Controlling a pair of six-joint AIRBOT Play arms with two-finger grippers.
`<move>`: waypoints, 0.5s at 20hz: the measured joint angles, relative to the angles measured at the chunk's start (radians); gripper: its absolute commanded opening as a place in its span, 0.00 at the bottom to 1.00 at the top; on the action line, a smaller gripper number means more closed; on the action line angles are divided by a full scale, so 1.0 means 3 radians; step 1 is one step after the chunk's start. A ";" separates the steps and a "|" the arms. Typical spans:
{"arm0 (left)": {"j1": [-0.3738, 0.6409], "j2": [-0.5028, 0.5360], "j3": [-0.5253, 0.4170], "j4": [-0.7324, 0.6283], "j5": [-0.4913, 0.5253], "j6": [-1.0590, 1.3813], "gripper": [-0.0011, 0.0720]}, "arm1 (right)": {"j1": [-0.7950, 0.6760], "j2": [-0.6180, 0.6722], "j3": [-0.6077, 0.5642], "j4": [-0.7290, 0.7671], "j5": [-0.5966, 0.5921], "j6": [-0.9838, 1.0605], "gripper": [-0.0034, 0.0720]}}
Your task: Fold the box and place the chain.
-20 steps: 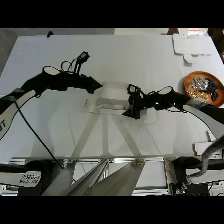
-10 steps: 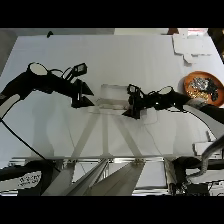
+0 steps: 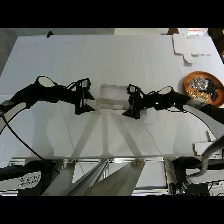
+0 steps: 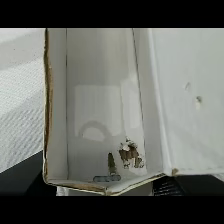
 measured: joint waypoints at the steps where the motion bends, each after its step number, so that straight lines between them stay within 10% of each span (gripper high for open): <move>1: -0.0019 -0.0032 -0.0009 -0.0010 0.0052 0.0033 0.77 | 0.0000 0.0000 0.0000 0.0000 0.0000 0.0000 0.74; 10: -0.0173 -0.0211 -0.0029 -0.0148 0.0249 0.0290 0.77 | 0.0000 0.0000 0.0000 0.0001 0.0000 0.0000 0.74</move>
